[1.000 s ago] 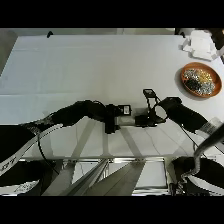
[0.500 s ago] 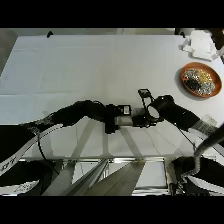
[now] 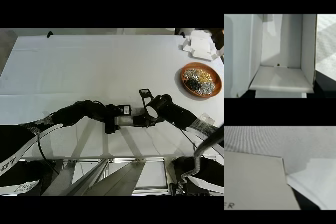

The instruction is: Fold the box and place the chain.

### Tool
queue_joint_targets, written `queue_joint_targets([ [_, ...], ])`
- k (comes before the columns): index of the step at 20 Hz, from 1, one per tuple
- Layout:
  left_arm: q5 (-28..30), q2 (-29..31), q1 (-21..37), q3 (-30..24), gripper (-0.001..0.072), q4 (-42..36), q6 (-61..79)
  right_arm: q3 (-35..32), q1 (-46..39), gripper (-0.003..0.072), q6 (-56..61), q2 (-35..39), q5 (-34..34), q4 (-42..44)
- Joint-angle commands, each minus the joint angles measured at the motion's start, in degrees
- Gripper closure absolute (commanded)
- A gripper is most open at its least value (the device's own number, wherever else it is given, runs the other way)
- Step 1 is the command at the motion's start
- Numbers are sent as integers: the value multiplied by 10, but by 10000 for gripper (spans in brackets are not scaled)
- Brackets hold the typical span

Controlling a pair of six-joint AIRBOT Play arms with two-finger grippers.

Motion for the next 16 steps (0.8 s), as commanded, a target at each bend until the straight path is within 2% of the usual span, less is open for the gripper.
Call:
queue_joint_targets([
  [1,-1,0,0,0,374,-1,-2,1,8,418,19,0,-25,0],
  [3,-1,0,0,0,374,-1,-2,1,8,423,36,0,-27,0],
  [6,-1,0,0,0,374,-1,-2,1,8,579,36,0,-26,0],
  [7,-1,0,0,0,374,-1,-2,1,8,659,36,0,-25,0],
  [8,-1,0,0,0,374,-1,-2,1,8,680,37,0,-25,5],
  [13,-1,0,0,0,374,-1,-2,-1,8,668,49,0,-22,13],
  [14,-1,0,0,0,374,-1,-2,-1,8,540,48,0,-21,13],
  [15,-1,0,0,0,374,-1,-2,-1,8,339,47,1,-17,13],
  [16,-1,0,0,0,374,-1,-2,-1,8,224,47,2,-9,12],
])
